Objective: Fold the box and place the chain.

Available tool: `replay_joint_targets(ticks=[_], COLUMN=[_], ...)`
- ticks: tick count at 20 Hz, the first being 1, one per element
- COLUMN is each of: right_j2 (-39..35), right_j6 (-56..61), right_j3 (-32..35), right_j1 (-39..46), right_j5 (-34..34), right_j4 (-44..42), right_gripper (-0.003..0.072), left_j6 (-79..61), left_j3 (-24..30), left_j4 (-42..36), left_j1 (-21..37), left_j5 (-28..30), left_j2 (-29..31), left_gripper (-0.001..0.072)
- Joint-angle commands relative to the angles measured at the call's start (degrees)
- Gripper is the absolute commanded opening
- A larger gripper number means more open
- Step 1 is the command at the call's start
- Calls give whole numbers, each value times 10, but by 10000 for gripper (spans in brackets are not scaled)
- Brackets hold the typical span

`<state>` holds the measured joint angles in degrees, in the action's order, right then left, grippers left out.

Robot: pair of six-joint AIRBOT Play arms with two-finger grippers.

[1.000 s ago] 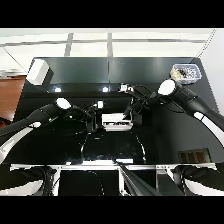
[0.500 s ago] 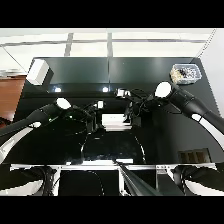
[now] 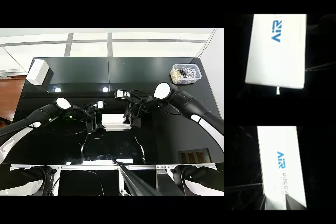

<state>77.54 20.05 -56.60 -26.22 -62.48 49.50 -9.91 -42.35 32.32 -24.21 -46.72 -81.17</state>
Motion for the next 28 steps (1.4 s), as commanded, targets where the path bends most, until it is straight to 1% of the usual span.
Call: replay_joint_targets(ticks=[1, 6, 9, 11, 12, 13, 14, 15, 16, 17, 20, 21, 22, 25, 28], right_j2=[0, -10, -32, -57, -70, -78, -79, -77, -76, -75, -53, -42, -29, 3, 28], right_j6=[5, 9, 35, 72, 115, 165, 214, 258, 322, 362, 382, 382, 382, 383, 393], right_j3=[5, 4, 4, 4, 4, 4, 5, 10, 18, 27, 63, 69, 70, 73, 88], right_j1=[0, 2, 2, 4, 10, 18, 26, 31, 34, 38, 45, 45, 43, 42, 42], right_j5=[-3, -19, -20, -20, -24, -38, -59, -67, -58, -48, -16, -8, 2, 32, 38], right_j4=[5, 5, 5, 5, 3, 4, 5, 4, -7, -40, -219, -244, -243, -200, -173], right_gripper=[281, 281, 281, 280, 279, 244, 133, 11, 15, 15, 15, 15, 15, 15, 15], left_j6=[0, 0, 0, 0, 0, 0, 0, 0, 0, 0, 0, 0, 1, 0, 0], left_j3=[0, 0, 0, 0, 0, 0, 0, 0, 0, 0, 0, 0, 0, 0, 0], left_j4=[0, 0, 0, 0, 0, 0, 0, 0, 0, 0, 0, 0, 0, 0, 0], left_j1=[0, 0, 0, 0, 0, 0, 0, 0, 0, 0, 0, 0, 0, 0, 0], left_j5=[0, 0, 0, 0, 0, 0, 0, 0, 0, 0, 0, 0, 0, 0, 0], left_j2=[0, 0, 0, 0, 0, 0, 0, 0, 0, 0, 0, 0, 0, 0, 0], left_gripper=[482, 482, 482, 482, 481, 482, 482, 482, 482, 482, 482, 482, 482, 483, 483])
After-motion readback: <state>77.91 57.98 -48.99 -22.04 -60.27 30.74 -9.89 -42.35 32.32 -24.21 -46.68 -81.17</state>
